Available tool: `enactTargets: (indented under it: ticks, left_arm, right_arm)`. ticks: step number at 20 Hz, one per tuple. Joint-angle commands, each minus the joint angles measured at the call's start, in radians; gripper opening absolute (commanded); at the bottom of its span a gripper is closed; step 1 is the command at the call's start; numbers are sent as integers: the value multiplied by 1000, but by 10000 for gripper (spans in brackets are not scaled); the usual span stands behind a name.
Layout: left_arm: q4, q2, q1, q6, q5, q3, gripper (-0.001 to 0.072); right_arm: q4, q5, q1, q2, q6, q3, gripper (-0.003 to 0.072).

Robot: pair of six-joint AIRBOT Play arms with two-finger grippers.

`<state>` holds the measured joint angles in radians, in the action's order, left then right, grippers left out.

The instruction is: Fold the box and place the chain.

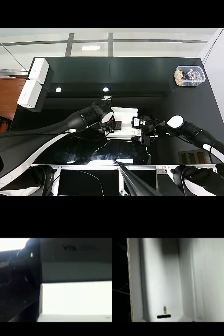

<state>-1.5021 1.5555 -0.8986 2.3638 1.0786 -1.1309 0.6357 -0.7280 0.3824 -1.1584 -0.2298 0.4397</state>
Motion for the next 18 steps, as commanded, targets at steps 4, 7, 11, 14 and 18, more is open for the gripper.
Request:
enactTargets:
  ticks: [4, 7, 11, 14, 18]
  left_arm:
    - [-4, -1, 2, 3, 9, -1, 249]
    - [-5, -1, 2, 3, 26, -2, 241]
    - [-5, -1, 2, 0, 41, -8, 237]
    - [-8, -1, 2, 0, 37, -8, 106]
    - [-8, -1, 2, 0, 29, -8, 30]
  right_arm:
    - [0, -1, 0, 0, 2, -1, 480]
    - [0, -1, 0, 0, 2, -1, 480]
    - [0, -1, 0, 0, 2, -1, 480]
    - [0, -1, 0, 0, 2, -1, 480]
    - [0, -1, 0, 0, 2, -1, 480]
